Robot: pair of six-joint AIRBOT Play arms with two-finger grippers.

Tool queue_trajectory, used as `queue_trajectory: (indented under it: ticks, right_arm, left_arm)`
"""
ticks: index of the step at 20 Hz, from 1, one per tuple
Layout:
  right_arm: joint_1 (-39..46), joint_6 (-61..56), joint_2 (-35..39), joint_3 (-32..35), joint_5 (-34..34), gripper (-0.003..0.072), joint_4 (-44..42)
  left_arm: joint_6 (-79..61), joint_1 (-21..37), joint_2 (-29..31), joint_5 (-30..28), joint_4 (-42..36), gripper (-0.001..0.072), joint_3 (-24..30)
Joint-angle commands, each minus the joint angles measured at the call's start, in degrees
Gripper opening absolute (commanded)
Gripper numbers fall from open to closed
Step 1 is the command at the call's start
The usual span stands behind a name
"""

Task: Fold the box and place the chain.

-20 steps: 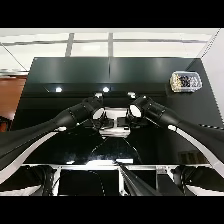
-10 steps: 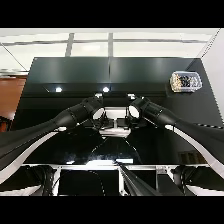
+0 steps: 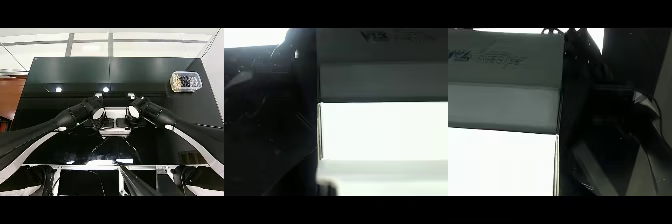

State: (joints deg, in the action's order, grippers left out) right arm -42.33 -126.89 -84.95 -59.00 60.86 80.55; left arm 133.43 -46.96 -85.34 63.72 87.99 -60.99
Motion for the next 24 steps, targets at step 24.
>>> queue_trajectory:
  ticks: [24]
  right_arm:
    - [3.2, 10.2, 23.3, -0.2, 6.6, 0.0286, 7.1]
  left_arm:
    - [0.1, 0.0, 0.0, 0.0, -0.2, 0.0027, 0.0]
